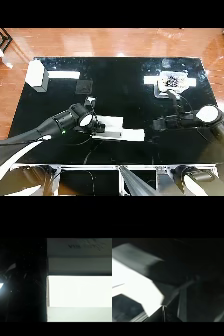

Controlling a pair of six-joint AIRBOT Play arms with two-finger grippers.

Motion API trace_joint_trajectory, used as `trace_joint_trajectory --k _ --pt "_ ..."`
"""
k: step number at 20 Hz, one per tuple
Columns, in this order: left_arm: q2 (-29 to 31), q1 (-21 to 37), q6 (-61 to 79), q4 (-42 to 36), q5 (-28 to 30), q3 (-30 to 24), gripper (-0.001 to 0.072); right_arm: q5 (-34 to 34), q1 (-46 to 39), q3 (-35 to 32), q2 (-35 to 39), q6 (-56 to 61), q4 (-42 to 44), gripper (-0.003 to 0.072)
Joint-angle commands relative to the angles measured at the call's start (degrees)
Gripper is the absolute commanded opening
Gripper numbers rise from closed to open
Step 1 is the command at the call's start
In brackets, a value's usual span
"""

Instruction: Fold the box and place the chain.

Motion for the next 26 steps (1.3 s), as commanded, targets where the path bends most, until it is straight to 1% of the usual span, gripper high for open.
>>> trace_joint_trajectory --k 1,3,6,9,11,12,15,16,17,18,19,21,26 --pt "0.0 0.0 0.0 0.0 -0.5 0.0 0.0022 -1.7 -6.0 -7.1 -0.5 10.8 0.7 0.0022" --pt "0.0 0.0 0.0 0.0 -0.5 0.0 0.0022 -4.1 -5.9 -9.7 -2.6 10.7 5.0 0.0022" --pt "0.0 0.0 0.0 0.0 -0.3 0.0 0.0023 -5.9 -3.3 -9.9 -8.0 8.7 11.0 0.0022" --pt "0.0 0.0 0.0 0.0 -0.4 0.0 0.0023 -10.0 3.1 -9.8 -12.4 7.1 17.9 0.0022" --pt "0.0 0.0 0.0 0.0 -0.2 0.0 0.0022 -14.9 7.6 -9.8 -14.6 6.8 19.9 0.0023" --pt "0.0 0.0 0.0 0.0 -0.3 0.0 0.0022 -15.8 9.0 -9.4 -15.9 6.6 21.3 0.0023" --pt "0.0 0.0 0.0 0.0 -0.3 0.0 0.0023 -15.0 11.2 -6.6 -17.1 2.1 24.9 0.0033" --pt "0.0 0.0 0.0 0.0 -0.3 0.0 0.0023 -13.7 11.7 -5.2 -17.1 1.9 24.9 0.0187" --pt "0.0 0.0 0.0 0.0 -0.5 0.0 0.0023 -11.6 11.8 -3.9 -17.1 1.5 24.8 0.0389" --pt "0.0 0.0 0.1 0.0 -0.6 0.0 0.0023 -8.8 11.8 -2.4 -17.1 0.8 24.4 0.0518" --pt "0.0 0.0 0.2 0.0 -0.6 0.0 0.0023 -6.4 11.8 -1.0 -17.1 -0.2 24.1 0.0549" --pt "0.0 0.0 0.2 0.0 -0.6 0.0 0.0023 -3.8 11.8 0.5 -17.1 -0.9 24.3 0.0549" --pt "0.0 0.0 0.2 0.0 -0.5 0.0 0.0023 -2.2 13.3 1.3 -17.1 -0.9 26.4 0.0549"
